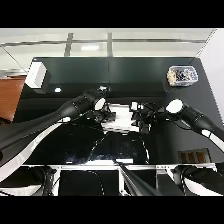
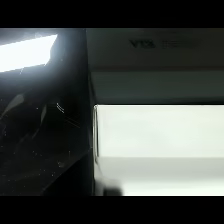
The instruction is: Fold the box and place the chain.
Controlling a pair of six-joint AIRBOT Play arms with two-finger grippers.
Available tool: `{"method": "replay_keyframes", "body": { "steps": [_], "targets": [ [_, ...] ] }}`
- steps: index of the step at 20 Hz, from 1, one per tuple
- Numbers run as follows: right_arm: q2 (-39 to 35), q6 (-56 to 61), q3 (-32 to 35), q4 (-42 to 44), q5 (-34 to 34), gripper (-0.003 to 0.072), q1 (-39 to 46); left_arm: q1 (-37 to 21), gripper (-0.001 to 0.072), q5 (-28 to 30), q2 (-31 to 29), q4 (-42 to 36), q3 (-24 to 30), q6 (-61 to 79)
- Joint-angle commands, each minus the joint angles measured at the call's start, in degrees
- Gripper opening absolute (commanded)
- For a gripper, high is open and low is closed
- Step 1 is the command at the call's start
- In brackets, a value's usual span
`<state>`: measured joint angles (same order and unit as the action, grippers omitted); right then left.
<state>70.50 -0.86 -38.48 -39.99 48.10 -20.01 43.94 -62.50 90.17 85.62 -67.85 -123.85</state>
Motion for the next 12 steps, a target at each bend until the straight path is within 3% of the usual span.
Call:
{"method": "replay_keyframes", "body": {
  "steps": [1,5,6,7,8,9,10,11,12],
  "targets": [
    [1.33,0.02,0.0,1.92,-0.76,0.0241,-2.51,-0.02,0.0025,0.33,0.0,-0.57,-0.04,-0.04],
    [1.66,0.02,0.0,5.29,-4.07,0.0243,-3.02,0.0,0.0025,0.35,0.0,-0.87,-0.04,-0.04],
    [1.68,0.07,0.0,5.79,-4.24,0.0299,-3.02,0.0,0.0026,0.33,0.0,-0.87,-0.04,-0.04],
    [1.68,0.31,0.0,5.95,-4.42,0.0462,-3.02,0.0,0.0026,0.33,0.0,-0.9,-0.04,-0.07],
    [1.68,0.5,0.0,5.88,-4.33,0.044,-3.02,0.0,0.0026,0.33,0.0,-1.05,-0.04,-0.07],
    [1.68,0.68,0.0,5.84,-4.17,0.0332,-2.95,0.0,0.0026,0.33,0.0,-1.07,-0.04,-0.04],
    [1.68,0.92,0.0,5.9,-4.48,0.0405,-2.97,0.0,0.0026,0.31,0.0,-1.09,-0.04,-0.04],
    [1.68,1.81,0.0,5.86,-4.72,0.0525,-2.95,0.0,0.0026,0.26,0.0,-1.09,-0.04,-0.02],
    [1.66,3.04,0.0,5.55,-4.59,0.045,-2.8,0.0,0.0027,0.15,0.0,-1.09,-0.04,-0.02]
  ]
}}
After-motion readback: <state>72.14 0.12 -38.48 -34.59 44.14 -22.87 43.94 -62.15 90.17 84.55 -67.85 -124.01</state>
